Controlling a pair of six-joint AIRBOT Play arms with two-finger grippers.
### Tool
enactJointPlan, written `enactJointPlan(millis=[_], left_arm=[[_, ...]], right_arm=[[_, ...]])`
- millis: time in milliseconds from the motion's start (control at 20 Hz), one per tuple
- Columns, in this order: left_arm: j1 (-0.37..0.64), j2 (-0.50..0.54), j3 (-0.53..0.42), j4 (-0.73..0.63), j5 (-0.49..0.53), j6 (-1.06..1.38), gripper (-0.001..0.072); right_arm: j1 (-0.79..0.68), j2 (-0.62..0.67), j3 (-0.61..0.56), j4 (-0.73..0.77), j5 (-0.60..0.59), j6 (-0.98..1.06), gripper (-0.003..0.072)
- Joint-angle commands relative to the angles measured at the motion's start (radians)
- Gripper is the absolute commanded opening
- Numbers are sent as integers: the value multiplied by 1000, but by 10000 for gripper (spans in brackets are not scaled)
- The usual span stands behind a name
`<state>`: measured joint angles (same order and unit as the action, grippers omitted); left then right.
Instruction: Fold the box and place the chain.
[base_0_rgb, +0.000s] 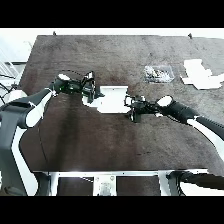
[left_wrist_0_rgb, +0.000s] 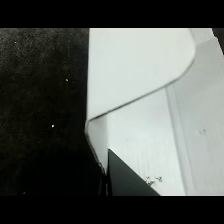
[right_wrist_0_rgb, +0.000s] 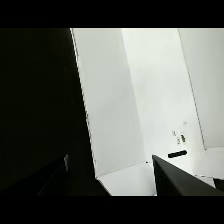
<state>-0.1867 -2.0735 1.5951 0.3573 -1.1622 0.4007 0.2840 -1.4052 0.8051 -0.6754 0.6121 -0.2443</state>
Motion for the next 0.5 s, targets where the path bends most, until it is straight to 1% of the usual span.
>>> enactJointPlan(millis=[0, 100, 350, 450], left_arm=[[1, 0, 0, 0, 0, 0, 20], [1, 0, 0, 0, 0, 0, 20], [1, 0, 0, 0, 0, 0, 20], [1, 0, 0, 0, 0, 0, 20]], right_arm=[[23, -11, 2, 13, -103, 0, 634], [23, -11, 9, 14, -136, 0, 634], [4, -11, 63, 48, -133, 1, 634], [-19, -11, 77, 82, -127, 0, 634]])
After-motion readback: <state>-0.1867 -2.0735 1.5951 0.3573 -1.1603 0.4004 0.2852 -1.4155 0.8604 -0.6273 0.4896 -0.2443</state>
